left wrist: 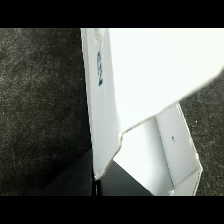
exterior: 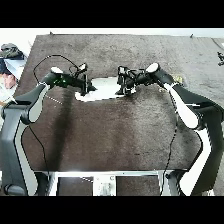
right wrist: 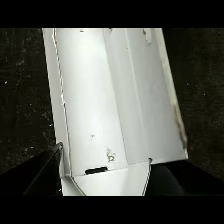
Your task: Fold the box and place the chain.
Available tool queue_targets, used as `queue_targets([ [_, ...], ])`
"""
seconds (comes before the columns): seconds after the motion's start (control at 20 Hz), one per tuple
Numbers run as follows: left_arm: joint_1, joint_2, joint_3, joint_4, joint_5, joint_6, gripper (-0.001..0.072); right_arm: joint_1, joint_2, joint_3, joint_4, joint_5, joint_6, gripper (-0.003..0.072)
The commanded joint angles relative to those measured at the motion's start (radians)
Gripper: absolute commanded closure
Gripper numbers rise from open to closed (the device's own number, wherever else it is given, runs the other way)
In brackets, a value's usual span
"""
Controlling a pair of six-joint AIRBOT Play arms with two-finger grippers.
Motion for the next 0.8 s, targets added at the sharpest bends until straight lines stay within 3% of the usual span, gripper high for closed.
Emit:
queue_targets([
  [0.0, 0.000, 0.000, 0.000, 0.000, 0.001, -0.001, 0.0696, 0.001, -0.022, 0.029, -0.008, 0.077, 0.036, 0.0098],
  [0.75, 0.000, 0.000, 0.000, 0.000, 0.001, -0.001, 0.0696, 0.002, -0.082, 0.030, -0.011, 0.084, 0.057, 0.0098],
])
